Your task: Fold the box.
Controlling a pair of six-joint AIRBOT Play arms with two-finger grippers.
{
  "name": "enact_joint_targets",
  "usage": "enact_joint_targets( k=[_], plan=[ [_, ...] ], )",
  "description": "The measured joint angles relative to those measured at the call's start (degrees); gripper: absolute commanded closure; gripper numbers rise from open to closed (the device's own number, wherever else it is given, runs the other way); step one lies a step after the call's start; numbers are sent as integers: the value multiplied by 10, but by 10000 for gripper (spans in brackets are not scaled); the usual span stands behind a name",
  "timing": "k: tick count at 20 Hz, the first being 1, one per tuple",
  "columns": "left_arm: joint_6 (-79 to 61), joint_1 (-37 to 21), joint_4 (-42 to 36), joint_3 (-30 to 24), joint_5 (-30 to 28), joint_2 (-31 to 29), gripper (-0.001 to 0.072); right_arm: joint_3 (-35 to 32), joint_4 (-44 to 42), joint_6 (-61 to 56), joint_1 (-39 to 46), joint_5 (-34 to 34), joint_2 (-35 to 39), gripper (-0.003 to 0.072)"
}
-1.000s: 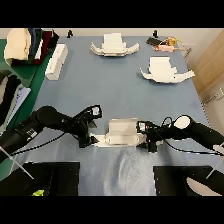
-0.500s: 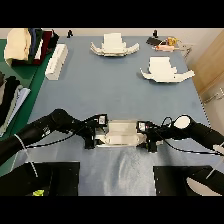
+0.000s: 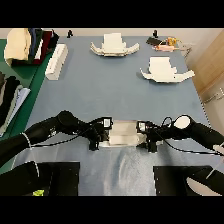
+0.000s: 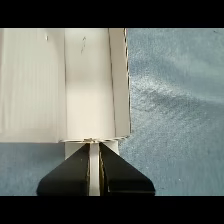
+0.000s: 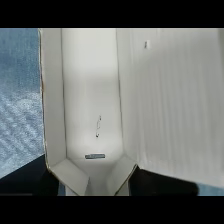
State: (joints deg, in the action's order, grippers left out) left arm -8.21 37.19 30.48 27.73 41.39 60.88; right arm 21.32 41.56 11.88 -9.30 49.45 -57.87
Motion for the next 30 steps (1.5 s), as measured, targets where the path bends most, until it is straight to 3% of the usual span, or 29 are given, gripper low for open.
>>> enact_joint_targets(
  k=[4,5,7,8,13,14,15,16,17,20,24,30],
  plan=[
    [-11,14,-31,0,-17,2,611,0,0,0,0,0,0,174],
    [-14,17,-39,0,-19,2,577,0,0,0,0,0,0,174],
    [-19,22,-50,0,-22,2,201,0,0,0,0,0,0,174],
    [-19,24,-54,0,-23,2,153,0,0,0,0,0,0,174],
    [-2,28,-59,0,-24,2,154,0,1,0,0,0,0,174],
    [4,28,-59,0,-25,2,176,0,1,0,0,0,0,174],
    [14,28,-56,0,-24,2,353,0,1,0,0,0,0,174],
    [27,28,-49,0,-24,2,649,0,1,0,0,0,0,174],
    [46,28,-33,0,-23,0,694,0,0,0,0,0,0,174],
    [153,28,41,5,-10,-22,694,0,0,0,0,0,0,174],
    [376,28,163,23,36,-103,694,0,0,0,0,0,0,174],
    [886,3,394,30,108,-243,693,0,0,0,0,0,0,174]
  ],
)
